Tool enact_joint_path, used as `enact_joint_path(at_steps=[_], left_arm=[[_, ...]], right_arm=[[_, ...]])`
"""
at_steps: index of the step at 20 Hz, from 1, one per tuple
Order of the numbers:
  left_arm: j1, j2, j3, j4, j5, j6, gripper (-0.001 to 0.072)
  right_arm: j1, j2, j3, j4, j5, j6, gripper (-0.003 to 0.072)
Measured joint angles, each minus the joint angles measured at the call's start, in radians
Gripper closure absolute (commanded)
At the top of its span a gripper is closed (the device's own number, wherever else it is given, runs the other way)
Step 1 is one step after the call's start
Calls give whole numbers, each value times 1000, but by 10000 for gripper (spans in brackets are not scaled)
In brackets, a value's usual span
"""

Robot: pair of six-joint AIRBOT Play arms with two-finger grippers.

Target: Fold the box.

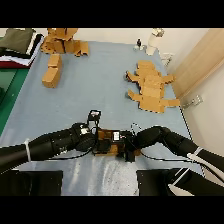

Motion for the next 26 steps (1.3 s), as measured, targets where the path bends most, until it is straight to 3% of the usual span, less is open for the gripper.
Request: enact_joint_path(at_steps=[4, 5, 6, 7, 11, 13, 16, 17, 18, 19, 26], left_arm=[[-5, -35, 33, 15, -35, -19, 113], [-6, -40, 38, 18, -40, -22, 239], [-6, -43, 40, 17, -40, -25, 472], [-7, -47, 42, 22, -47, -25, 532], [-8, -58, 45, 28, -58, -28, 536], [-7, -61, 45, 28, -62, -31, 697], [-5, -63, 46, 24, -62, -37, 695], [-6, -64, 46, 23, -61, -37, 634], [-6, -64, 46, 19, -56, -34, 321], [-6, -64, 47, 8, -40, -32, 151], [-5, -55, 47, -7, -90, -32, 161]], right_arm=[[0, 0, 0, 0, 0, 0, 207], [0, 0, 0, 0, 0, 0, 207], [0, 0, 0, 0, 0, 0, 207], [0, 0, 0, 0, 0, 0, 207], [0, 0, 0, 0, 0, 0, 207], [0, 0, 0, 0, 0, 0, 207], [0, 1, 0, 0, -1, 4, 207], [0, 1, 0, 0, -1, 3, 207], [0, 1, 0, 0, -1, 2, 207], [0, 1, 0, 0, -1, 0, 208], [0, 1, 0, 0, 0, -1, 207]])
